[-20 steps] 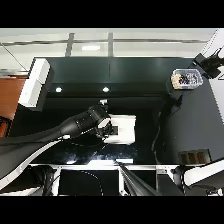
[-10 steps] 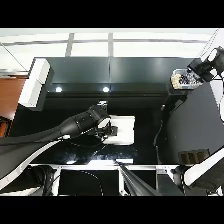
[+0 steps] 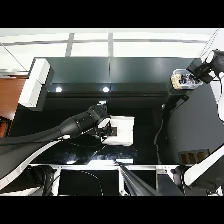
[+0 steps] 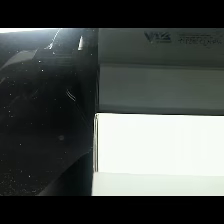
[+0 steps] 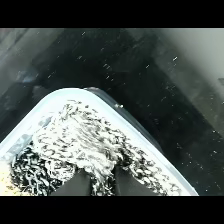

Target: Fold the box and place the chain.

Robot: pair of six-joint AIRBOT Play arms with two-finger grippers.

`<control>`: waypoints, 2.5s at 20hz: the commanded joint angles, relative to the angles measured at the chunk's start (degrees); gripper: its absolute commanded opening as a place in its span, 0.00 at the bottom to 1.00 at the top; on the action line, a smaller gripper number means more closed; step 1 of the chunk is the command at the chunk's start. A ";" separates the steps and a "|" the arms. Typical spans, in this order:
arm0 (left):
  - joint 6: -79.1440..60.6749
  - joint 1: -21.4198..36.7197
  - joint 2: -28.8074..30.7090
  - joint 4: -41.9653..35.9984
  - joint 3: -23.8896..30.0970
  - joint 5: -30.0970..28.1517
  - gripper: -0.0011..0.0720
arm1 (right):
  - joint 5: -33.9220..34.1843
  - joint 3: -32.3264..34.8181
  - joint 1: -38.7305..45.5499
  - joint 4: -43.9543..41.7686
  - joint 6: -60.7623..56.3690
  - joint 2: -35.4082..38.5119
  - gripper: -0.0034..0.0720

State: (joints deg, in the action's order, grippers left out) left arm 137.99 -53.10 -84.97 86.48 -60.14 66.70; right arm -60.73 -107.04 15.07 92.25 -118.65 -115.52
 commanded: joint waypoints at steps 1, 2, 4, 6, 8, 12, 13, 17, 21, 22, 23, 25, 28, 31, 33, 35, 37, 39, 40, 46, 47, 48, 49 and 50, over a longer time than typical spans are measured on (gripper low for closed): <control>0.00 0.02 0.02 0.02 0.02 0.04 0.06 | -3.85 -1.60 -0.04 -2.91 4.33 0.48 0.06; 0.00 0.02 0.02 0.02 0.02 0.04 0.06 | -4.31 -2.27 -0.02 -3.67 5.42 1.49 0.06; 0.00 0.02 0.02 0.02 0.02 0.04 0.06 | -4.31 -3.26 -0.04 -6.23 11.28 5.01 0.06; 0.00 0.02 0.02 0.02 0.02 0.04 0.06 | -4.74 -3.28 0.11 -6.16 14.16 10.01 0.06; 0.00 0.02 0.02 0.02 0.02 0.04 0.06 | -5.57 -3.28 0.28 -6.14 17.16 15.45 0.06; 0.00 0.02 0.02 0.02 0.02 0.00 0.06 | -8.87 -3.23 -2.19 -6.71 25.05 26.60 0.06; 0.02 0.02 0.02 0.00 0.02 0.02 0.06 | -9.40 -3.23 -2.97 -6.78 26.34 29.51 0.06; 0.00 0.00 0.02 -0.15 0.02 0.02 0.06 | -10.73 -3.21 -3.41 -15.50 29.07 38.93 0.05; 0.00 0.00 0.02 -0.15 0.02 0.02 0.06 | -14.08 0.42 -3.41 -24.04 32.85 47.58 0.05; 0.00 0.02 0.02 -0.15 0.02 0.02 0.06 | -15.45 3.19 -3.43 -24.92 34.42 50.16 0.05; 0.00 0.02 0.02 -0.15 0.02 0.02 0.06 | -16.26 6.73 -3.78 -25.77 36.04 53.07 0.05; 0.00 0.00 0.02 -0.15 0.02 0.02 0.06 | -16.46 13.77 -4.63 -26.43 37.77 58.86 0.05; 0.00 0.00 0.02 -0.15 0.02 0.02 0.06 | -17.73 22.14 -7.06 -29.59 38.86 65.88 0.05; 0.00 0.00 0.02 -0.15 0.02 0.04 0.06 | -21.46 27.45 -11.34 -32.09 39.26 69.61 0.05; 0.00 0.00 0.02 -0.15 0.02 0.02 0.06 | -24.41 30.18 -15.15 -34.42 39.78 70.42 0.05; 0.00 0.00 0.02 -0.15 0.02 0.02 0.06 | -27.36 33.64 -19.12 -37.99 40.96 70.47 0.06; 0.00 0.00 0.02 -0.15 0.02 0.02 0.06 | -26.75 38.75 -23.67 -41.22 41.48 70.47 0.05; 0.02 0.00 0.02 -0.15 0.02 0.02 0.06 | -22.16 45.07 -28.37 -44.57 41.51 70.47 0.06; 0.02 0.00 0.02 -0.15 0.02 0.02 0.06 | -18.91 48.50 -30.73 -46.56 41.51 70.47 0.06; 0.00 0.02 0.02 -0.07 0.02 0.02 0.06 | 2.99 65.07 -42.47 -51.80 41.13 67.41 0.06; 0.00 0.02 0.02 -0.07 0.02 0.00 0.06 | 4.50 66.03 -43.45 -51.76 41.09 66.05 0.06; 0.00 0.02 0.02 -0.07 0.02 0.02 0.06 | 5.07 66.40 -43.89 -51.71 41.07 64.63 0.06; 0.00 0.02 0.02 -0.04 0.02 0.00 0.06 | 5.16 66.49 -44.13 -51.65 41.05 63.08 0.06; 0.00 0.02 0.02 -0.02 0.02 -0.04 0.06 | 5.38 66.49 -44.11 -51.56 41.05 61.77 0.06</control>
State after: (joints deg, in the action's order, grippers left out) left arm 137.99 -53.10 -84.97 86.32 -60.14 66.72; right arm -60.14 -42.87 -27.09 41.60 -77.38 -50.48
